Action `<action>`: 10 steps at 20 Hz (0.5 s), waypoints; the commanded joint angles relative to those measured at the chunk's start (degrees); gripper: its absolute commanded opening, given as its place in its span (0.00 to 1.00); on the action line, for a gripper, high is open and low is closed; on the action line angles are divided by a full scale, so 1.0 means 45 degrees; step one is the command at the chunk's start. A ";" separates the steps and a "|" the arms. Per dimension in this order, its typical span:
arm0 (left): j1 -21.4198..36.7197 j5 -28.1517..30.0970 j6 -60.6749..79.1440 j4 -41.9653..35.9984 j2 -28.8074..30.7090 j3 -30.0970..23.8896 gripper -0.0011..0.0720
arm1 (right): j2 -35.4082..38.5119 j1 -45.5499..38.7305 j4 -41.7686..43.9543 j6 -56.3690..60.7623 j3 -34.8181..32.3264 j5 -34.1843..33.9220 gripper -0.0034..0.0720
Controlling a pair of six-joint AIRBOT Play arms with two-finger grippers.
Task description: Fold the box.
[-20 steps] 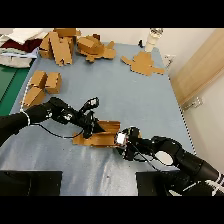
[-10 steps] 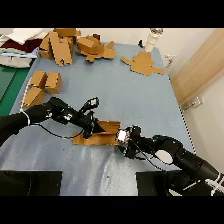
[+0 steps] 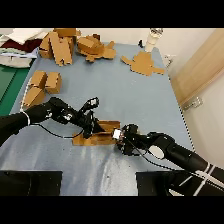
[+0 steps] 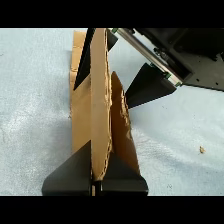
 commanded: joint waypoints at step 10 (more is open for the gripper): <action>0.0010 -0.0005 0.0005 0.0000 -0.0005 0.0015 0.03 | -0.0865 -0.3084 0.6892 -0.8286 0.1039 0.2686 0.94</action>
